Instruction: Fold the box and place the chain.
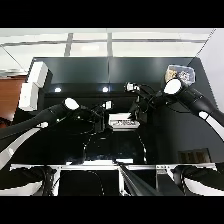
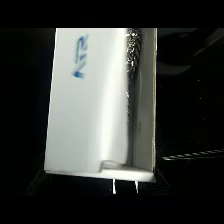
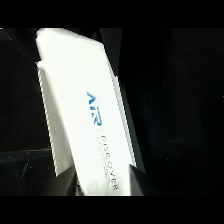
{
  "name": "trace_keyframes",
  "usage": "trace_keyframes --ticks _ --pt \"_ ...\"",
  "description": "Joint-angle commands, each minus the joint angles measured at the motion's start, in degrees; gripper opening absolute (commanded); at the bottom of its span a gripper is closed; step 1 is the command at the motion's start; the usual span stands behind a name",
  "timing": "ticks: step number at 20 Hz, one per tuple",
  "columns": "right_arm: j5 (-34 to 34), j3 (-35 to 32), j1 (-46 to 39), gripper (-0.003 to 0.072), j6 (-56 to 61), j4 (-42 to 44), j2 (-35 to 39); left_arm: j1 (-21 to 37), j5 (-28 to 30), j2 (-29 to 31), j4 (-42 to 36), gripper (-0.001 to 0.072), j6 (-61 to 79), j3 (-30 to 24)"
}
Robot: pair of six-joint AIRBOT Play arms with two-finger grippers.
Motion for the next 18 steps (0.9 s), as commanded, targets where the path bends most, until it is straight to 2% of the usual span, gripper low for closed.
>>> trace_keyframes --ticks 1,10,11,18 --pt "1.7 0.0 0.1 0.0333 -0.1 -0.3 0.2 0.0 0.0 0.0 0.0 0.046 0.1 0.0" --pt "3.1 -0.4 0.1 0.0337 0.2 -1.8 0.1 0.0 0.0 0.0 0.0 0.0461 0.1 0.0" --pt "3.1 -0.4 0.1 0.0382 0.2 -1.8 0.1 0.0 0.0 0.0 0.0 0.0461 0.1 0.0" --pt "4.2 -0.4 0.2 0.0382 0.3 -1.8 0.1 0.0 0.0 0.0 0.0 0.0461 0.1 0.0"
